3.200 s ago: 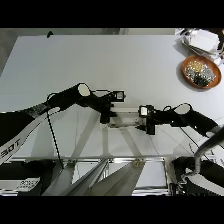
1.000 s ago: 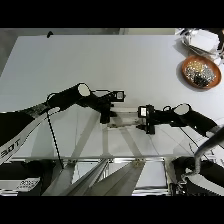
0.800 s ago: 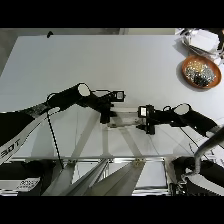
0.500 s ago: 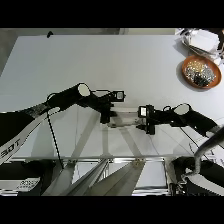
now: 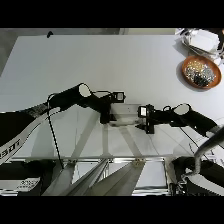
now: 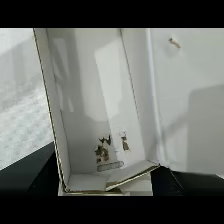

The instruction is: Fold the box and place the chain.

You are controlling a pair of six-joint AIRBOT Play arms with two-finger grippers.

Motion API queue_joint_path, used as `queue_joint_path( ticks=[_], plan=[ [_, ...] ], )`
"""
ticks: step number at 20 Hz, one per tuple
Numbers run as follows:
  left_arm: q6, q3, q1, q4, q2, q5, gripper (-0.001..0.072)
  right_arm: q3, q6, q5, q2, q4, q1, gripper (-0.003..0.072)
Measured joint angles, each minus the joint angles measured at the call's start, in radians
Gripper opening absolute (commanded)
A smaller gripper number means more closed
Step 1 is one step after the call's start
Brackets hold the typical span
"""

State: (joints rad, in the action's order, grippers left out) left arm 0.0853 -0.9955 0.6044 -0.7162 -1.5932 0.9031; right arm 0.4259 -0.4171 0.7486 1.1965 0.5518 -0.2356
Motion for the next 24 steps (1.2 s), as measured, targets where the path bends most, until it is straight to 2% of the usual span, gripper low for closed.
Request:
queue_joint_path(
  ticks=[8, 10, 11, 12, 13, 14, 17, 20, 22, 24],
  plan=[
    [-0.005, 0.0, -0.06, -0.058, 0.103, 0.034, 0.0631, 0.0, 0.0, 0.002, 0.0, 0.001, 0.0, 0.0335],
    [0.028, 0.0, -0.079, -0.104, 0.143, 0.061, 0.0579, 0.0, 0.0, 0.002, 0.0, 0.001, 0.0, 0.0335],
    [0.064, 0.0, -0.089, -0.132, 0.166, 0.072, 0.0458, 0.0, 0.0, 0.002, 0.0, 0.001, 0.0, 0.0335],
    [0.114, 0.0, -0.097, -0.159, 0.191, 0.084, 0.0281, 0.0, 0.0, 0.002, 0.0, 0.001, 0.0, 0.0335],
    [0.178, 0.0, -0.103, -0.19, 0.217, 0.098, 0.0074, 0.0, 0.0, 0.002, 0.0, 0.001, 0.0, 0.0335],
    [0.24, 0.0, -0.108, -0.216, 0.245, 0.117, 0.0005, 0.0, 0.0, 0.002, 0.0, 0.001, 0.0, 0.0335],
    [0.345, 0.0, -0.104, -0.243, 0.303, 0.212, 0.0003, 0.0, 0.0, 0.002, 0.0, 0.001, 0.0, 0.0335],
    [0.385, 0.02, -0.042, -0.221, 0.327, 0.278, 0.0004, 0.0, 0.0, 0.002, 0.0, 0.001, 0.0, 0.0335],
    [0.387, 0.045, 0.024, -0.2, 0.333, 0.273, 0.0003, 0.0, 0.0, 0.002, 0.0, 0.001, 0.0, 0.0335],
    [0.387, 0.063, 0.079, -0.186, 0.332, 0.208, 0.0003, 0.0, 0.0, 0.002, 0.0, 0.001, 0.0, 0.0335]
  ],
)
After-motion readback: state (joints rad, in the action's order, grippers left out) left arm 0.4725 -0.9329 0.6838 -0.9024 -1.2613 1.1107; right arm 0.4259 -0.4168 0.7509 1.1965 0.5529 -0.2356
